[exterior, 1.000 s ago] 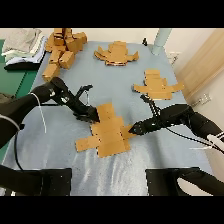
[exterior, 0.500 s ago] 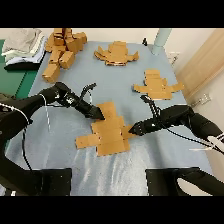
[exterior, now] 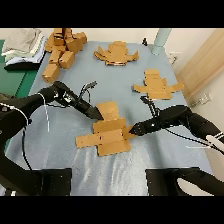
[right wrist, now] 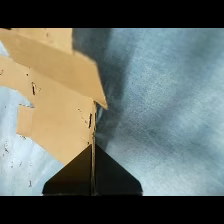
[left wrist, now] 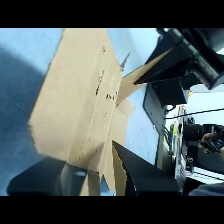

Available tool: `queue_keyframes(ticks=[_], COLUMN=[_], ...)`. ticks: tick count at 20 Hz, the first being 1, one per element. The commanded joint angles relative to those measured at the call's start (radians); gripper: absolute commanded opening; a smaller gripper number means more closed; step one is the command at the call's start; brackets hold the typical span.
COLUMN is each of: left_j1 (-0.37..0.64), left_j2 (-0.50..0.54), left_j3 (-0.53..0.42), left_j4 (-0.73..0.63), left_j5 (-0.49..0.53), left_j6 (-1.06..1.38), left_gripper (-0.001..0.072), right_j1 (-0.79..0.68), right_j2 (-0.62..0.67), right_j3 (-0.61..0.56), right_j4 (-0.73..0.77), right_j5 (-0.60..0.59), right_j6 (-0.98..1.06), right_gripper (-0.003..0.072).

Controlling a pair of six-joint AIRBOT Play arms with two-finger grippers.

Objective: Fold the box.

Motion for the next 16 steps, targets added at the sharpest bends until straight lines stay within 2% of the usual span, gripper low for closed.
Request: queue_keyframes(ticks=[1,9,10,11,16], left_j1=[-0.009,-0.01,-0.01,-0.01,-0.03], left_j2=[0.0,0.0,0.0,0.0,0.0], left_j3=[0.001,0.001,0.001,0.001,0.001], left_j4=[-0.032,-0.048,-0.047,-0.043,-0.029], left_j5=[-0.015,-0.031,-0.031,-0.033,-0.057], left_j6=[0.043,0.062,0.064,0.066,0.076], left_gripper=[0.0353,0.0349,0.0252,0.0096,0.0093], right_j1=[0.001,0.001,0.001,0.001,0.001], right_j2=[-0.012,-0.013,-0.013,-0.013,-0.013], right_j3=[0.0,0.0,0.0,0.0,0.0], right_j4=[-0.002,-0.005,-0.005,-0.005,-0.005], right_j5=[0.005,0.021,0.021,0.021,0.029], right_j6=[0.001,0.005,0.005,0.005,0.005], right_gripper=[0.0005,0.0004,0.0005,0.0005,0.0005])
